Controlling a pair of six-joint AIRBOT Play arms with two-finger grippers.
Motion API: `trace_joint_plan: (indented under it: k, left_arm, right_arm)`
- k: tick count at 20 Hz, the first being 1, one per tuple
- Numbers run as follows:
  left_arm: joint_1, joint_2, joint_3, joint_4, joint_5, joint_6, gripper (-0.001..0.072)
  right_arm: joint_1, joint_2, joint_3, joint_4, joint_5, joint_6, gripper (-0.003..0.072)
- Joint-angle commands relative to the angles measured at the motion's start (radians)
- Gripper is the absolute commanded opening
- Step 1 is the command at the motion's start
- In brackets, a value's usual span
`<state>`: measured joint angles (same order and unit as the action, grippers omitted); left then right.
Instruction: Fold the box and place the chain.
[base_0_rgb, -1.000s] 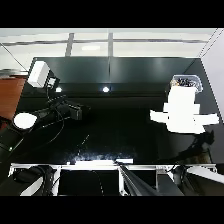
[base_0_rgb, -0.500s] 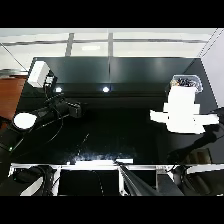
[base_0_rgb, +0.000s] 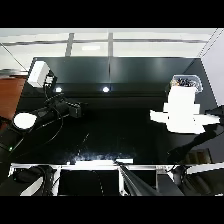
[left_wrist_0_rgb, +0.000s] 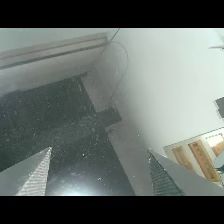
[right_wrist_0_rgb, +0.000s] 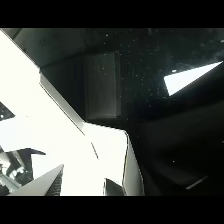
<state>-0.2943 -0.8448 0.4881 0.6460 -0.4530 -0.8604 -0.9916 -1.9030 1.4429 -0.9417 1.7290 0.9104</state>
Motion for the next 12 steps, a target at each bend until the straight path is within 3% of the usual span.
trace_joint_plan:
  k: [1,2,8,9,10,12]
  left_arm:
    - [-0.001,-0.001,0.0,0.0,0.0,0.0,0.0701]
    - [-0.001,-0.001,0.0,0.0,0.0,0.0,0.0701]
    - [-0.001,-0.001,0.0,0.0,0.0,0.0,0.0701]
    - [-0.001,-0.001,0.0,0.0,0.0,0.0,0.07]
    - [-0.001,-0.001,0.0,0.0,0.0,0.0,0.0701]
    - [-0.001,-0.001,0.0,0.0,0.0,0.0,0.07]
  right_arm:
    - [0.003,-0.002,0.002,-0.005,0.01,-0.005,0.0402]
    - [0.003,-0.002,0.002,-0.005,0.01,-0.021,0.0313]
    - [0.003,-0.002,0.0,0.003,-0.024,-0.066,0.03]
    - [0.003,-0.002,0.0,-0.001,-0.023,-0.067,0.025]
    - [0.003,-0.002,0.0,-0.002,-0.015,-0.077,0.0051]
    - [0.003,-0.002,0.0,0.0,0.014,-0.082,0.0025]
